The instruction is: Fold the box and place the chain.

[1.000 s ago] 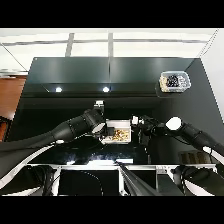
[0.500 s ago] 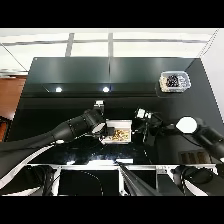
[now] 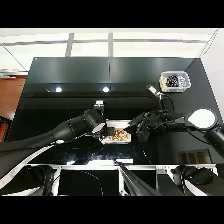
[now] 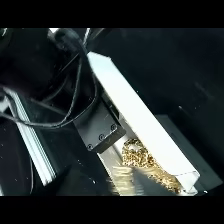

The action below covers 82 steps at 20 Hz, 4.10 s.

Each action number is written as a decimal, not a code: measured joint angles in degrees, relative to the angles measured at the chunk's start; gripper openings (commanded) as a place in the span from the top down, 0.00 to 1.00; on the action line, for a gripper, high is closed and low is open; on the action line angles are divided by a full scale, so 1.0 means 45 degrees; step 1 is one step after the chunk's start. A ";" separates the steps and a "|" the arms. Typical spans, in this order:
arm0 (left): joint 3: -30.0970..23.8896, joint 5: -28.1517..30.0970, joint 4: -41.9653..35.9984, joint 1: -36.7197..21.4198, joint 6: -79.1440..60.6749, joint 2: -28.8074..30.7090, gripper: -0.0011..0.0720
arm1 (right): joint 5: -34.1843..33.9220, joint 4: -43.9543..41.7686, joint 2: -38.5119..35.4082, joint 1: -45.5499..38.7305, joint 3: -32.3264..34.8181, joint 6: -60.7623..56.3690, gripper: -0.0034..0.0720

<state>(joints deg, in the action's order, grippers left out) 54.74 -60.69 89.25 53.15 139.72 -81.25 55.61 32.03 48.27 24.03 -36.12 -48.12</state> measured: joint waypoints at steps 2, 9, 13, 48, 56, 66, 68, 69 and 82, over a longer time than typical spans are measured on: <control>0.0000 0.0005 0.0000 0.0000 0.0000 0.0000 0.95 | 0.0306 0.0481 -0.0063 -0.0500 -0.0121 -0.0471 0.35; 0.0534 -0.0481 -0.0024 0.0000 0.0194 0.0044 0.27 | 0.2361 0.1661 -0.1001 -0.4046 -0.0554 -0.1049 0.35; 0.1355 -0.1894 0.0136 -0.0015 -0.2006 0.0889 0.27 | 0.2686 0.1817 -0.1156 -0.4750 -0.0602 -0.1127 0.35; -0.5401 0.2453 -1.2760 -0.6683 -3.4447 0.2229 0.01 | 0.2540 0.1904 -0.1195 -0.4979 -0.0617 -0.1749 0.35; -0.5168 0.2011 -1.2517 -0.6601 -3.3956 0.1928 0.01 | 0.2540 0.1904 -0.1190 -0.4979 -0.0617 -0.1749 0.35; -0.5158 0.2419 -1.2356 -0.5644 -3.3096 0.1909 0.01 | 0.2535 0.1904 -0.1195 -0.4979 -0.0617 -0.1749 0.35; -0.5158 0.2691 -1.2488 -0.5425 -3.2917 0.1909 0.01 | 0.2535 0.1904 -0.1190 -0.4979 -0.0617 -0.1749 0.35; -0.5158 0.2764 -1.2512 -0.5362 -3.2819 0.1909 0.01 | 0.2535 0.1904 -0.1195 -0.4979 -0.0617 -0.1749 0.35; -0.5149 0.3045 -1.2653 -0.5192 -3.2630 0.1909 0.01 | 0.2535 0.1899 -0.1195 -0.4979 -0.0617 -0.1749 0.35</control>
<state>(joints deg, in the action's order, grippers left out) 31.57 -46.98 32.32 29.78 -7.11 -72.66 67.02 40.58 42.89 1.63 -38.89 -55.99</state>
